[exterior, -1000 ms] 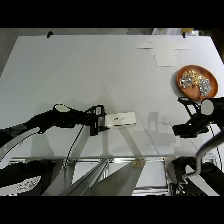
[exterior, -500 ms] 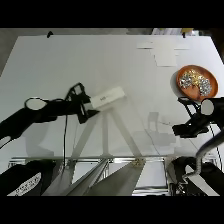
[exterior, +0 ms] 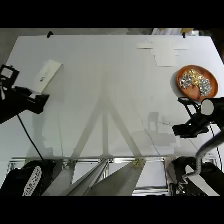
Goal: Fold the box and place the chain.
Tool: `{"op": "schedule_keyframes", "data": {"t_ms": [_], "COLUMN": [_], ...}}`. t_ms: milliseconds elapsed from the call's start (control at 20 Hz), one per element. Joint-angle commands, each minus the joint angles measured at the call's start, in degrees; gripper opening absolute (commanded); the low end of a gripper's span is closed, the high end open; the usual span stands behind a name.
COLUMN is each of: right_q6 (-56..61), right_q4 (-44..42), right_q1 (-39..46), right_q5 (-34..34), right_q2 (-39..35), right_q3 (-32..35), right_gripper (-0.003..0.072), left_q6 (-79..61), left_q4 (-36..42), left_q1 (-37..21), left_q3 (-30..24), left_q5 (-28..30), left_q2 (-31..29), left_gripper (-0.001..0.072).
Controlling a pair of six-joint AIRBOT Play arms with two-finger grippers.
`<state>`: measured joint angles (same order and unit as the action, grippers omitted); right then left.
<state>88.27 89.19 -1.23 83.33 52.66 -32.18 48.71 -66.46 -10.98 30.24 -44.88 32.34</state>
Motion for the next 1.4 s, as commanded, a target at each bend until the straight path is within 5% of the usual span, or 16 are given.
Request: {"op": "schedule_keyframes", "data": {"t_ms": [0, 350, 500, 700, 750, 800, 850, 1000, 1100, 1350], "right_q6": [0.00, 0.00, 0.00, 0.00, 0.00, 0.00, 0.00, -0.02, 0.00, 0.00], "right_q4": [-0.02, -0.02, -0.02, -0.04, -0.02, -0.02, -0.04, -0.02, -0.02, -0.04], "right_q1": [0.04, 0.04, 0.04, 0.04, 0.04, 0.04, 0.04, 0.04, 0.04, 0.04], "right_q5": [0.00, 0.00, 0.00, 0.00, 0.00, 0.00, 0.00, 0.00, 0.00, 0.00], "right_q2": [-0.04, -0.04, -0.04, -0.04, -0.04, -0.04, -0.04, -0.04, -0.04, -0.04], "right_q3": [0.04, 0.04, 0.02, 0.04, 0.04, 0.04, 0.04, 0.04, 0.04, 0.04], "right_gripper": [0.0020, 0.0020, 0.0020, 0.0020, 0.0020, 0.0020, 0.0020, 0.0020, 0.0020, 0.0020], "left_q6": [17.46, 18.05, 19.08, 19.08, 19.06, 19.08, 19.08, 19.08, 19.10, 21.88], "left_q4": [-16.96, -16.52, -16.55, -16.59, -16.59, -16.61, -16.74, -16.79, -17.03, -18.36], "left_q1": [-4.83, -5.44, -5.44, -5.44, -5.44, -5.44, -5.44, -5.44, -5.44, -5.33], "left_q3": [-0.13, -3.45, -3.45, -3.45, -3.45, -3.50, -3.52, -3.63, -3.63, -3.63], "left_q5": [-4.90, -8.28, -8.87, -9.07, -9.27, -9.40, -9.40, -10.03, -10.71, -12.02], "left_q2": [-0.94, 7.98, 11.21, 13.68, 14.12, 14.60, 14.93, 15.52, 15.34, 11.04], "left_gripper": [0.0010, 0.0013, 0.0156, 0.0157, 0.0208, 0.0360, 0.0425, 0.0468, 0.0683, 0.0696]}}
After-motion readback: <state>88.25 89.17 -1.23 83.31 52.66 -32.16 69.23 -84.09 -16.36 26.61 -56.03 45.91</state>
